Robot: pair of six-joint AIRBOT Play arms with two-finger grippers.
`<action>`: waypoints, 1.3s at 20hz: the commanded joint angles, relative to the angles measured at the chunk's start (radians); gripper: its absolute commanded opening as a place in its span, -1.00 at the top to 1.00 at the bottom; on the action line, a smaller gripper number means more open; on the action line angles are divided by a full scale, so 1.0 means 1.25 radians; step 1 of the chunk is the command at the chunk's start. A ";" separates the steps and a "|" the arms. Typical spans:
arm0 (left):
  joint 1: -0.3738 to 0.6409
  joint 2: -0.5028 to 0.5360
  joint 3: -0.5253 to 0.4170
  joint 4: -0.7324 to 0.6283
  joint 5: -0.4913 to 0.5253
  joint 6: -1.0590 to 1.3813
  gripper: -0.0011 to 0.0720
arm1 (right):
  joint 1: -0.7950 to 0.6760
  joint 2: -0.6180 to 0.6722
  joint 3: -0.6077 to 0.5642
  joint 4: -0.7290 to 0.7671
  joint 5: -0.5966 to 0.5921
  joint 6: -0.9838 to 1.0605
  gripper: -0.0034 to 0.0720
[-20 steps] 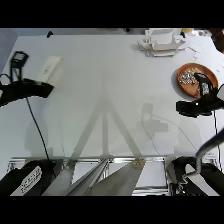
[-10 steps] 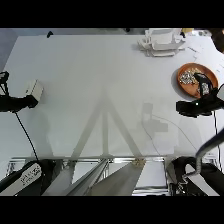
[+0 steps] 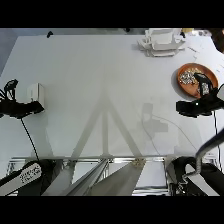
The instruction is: Fold the box and place the chain.
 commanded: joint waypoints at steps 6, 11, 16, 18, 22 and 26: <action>-0.058 0.189 0.000 0.000 -0.025 -0.081 -0.93 | 0.000 0.001 0.000 0.000 0.000 0.000 0.86; -0.234 0.404 0.000 0.091 -0.114 -0.080 0.19 | 0.000 0.001 0.000 0.000 0.000 0.000 0.86; -0.304 0.436 0.000 0.107 -0.215 -0.081 0.96 | 0.000 0.001 0.000 0.000 0.001 0.000 0.86; -0.323 0.421 0.000 0.106 -0.266 -0.082 0.95 | 0.000 0.001 0.000 0.000 0.001 0.000 0.86; -0.334 0.417 0.000 0.102 -0.314 -0.091 0.87 | 0.000 0.001 0.000 0.000 0.000 0.000 0.86; -0.334 0.417 0.000 0.102 -0.314 -0.091 0.87 | 0.000 0.001 0.000 0.000 0.000 0.000 0.86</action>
